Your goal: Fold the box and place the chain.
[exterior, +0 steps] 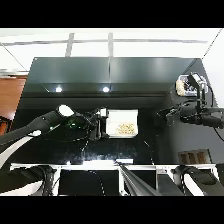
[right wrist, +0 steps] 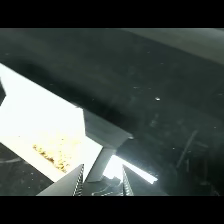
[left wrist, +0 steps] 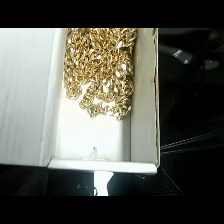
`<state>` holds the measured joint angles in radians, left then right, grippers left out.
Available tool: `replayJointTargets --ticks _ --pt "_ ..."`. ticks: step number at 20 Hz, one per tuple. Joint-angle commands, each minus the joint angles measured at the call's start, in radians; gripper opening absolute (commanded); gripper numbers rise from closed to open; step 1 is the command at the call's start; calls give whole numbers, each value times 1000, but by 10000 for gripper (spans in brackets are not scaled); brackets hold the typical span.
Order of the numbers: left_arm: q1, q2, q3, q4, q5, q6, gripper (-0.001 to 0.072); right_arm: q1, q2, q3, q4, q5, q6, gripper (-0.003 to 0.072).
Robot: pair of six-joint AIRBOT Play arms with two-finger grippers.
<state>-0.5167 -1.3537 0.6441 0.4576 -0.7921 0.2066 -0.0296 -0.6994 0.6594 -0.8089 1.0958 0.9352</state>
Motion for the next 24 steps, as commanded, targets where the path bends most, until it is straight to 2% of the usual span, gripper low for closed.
replayJointTargets --ticks 1,2,3,4,6,8,11,13,17,18,20,24 --pt "-13 -1 1 2 6 -1 668 0 0 0 -15 -23 0 294" --pt "-13 -1 1 2 6 -1 605 0 0 0 -15 -23 0 294" --pt "-13 -1 1 2 6 -1 476 0 0 0 -15 -24 0 294" --pt "-13 -1 1 2 6 -1 382 0 0 -1 -15 -23 0 295" --pt "-12 -1 1 2 16 -1 371 0 0 0 -23 -44 -1 295" --pt "-12 0 2 3 37 0 371 0 -6 0 -20 -119 3 298" --pt "-12 0 6 44 49 -2 371 6 -65 1 91 -209 26 596" --pt "-14 0 6 46 48 -2 371 66 -136 1 101 -292 -21 619" --pt "-13 0 6 46 49 -2 371 257 -279 1 101 -554 -164 619" --pt "-13 -1 6 47 49 -2 371 294 -301 1 101 -589 -188 618" --pt "-13 -1 6 47 49 -2 371 351 -336 1 97 -572 -199 617" --pt "-13 -1 6 47 49 -2 371 391 -349 14 63 -499 -354 616"
